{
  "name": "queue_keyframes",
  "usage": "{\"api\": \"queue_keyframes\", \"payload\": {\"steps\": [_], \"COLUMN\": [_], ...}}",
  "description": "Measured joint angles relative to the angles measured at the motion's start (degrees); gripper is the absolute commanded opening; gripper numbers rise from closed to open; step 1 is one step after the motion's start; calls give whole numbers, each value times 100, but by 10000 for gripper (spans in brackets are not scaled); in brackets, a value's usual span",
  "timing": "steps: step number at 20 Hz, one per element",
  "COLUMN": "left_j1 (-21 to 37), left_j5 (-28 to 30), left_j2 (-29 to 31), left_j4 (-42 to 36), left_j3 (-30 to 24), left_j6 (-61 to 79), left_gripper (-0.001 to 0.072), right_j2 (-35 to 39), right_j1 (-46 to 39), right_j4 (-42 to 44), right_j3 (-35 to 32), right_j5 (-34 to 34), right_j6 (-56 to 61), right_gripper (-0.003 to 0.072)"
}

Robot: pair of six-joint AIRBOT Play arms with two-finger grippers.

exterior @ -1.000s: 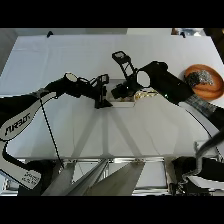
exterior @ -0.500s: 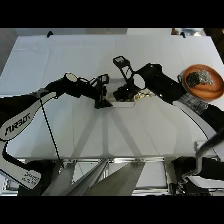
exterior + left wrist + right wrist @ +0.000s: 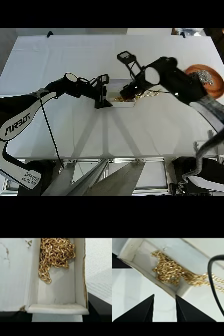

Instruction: Fold the box and place the chain.

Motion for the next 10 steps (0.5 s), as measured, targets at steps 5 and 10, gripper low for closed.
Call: {"api": "queue_keyframes", "payload": {"steps": [5,10], "left_j1": [0,0], "left_j5": [0,0], "left_j2": [0,0], "left_j4": [-2,0], "left_j3": [0,0], "left_j6": [0,0], "left_gripper": [259,259], "right_j2": [210,-129], "right_j1": [-1174,-2302], "right_j4": [269,413], "right_j3": [-179,-361], "right_j5": [260,221], "right_j6": [-1390,-2771], "right_gripper": [617,679]}}
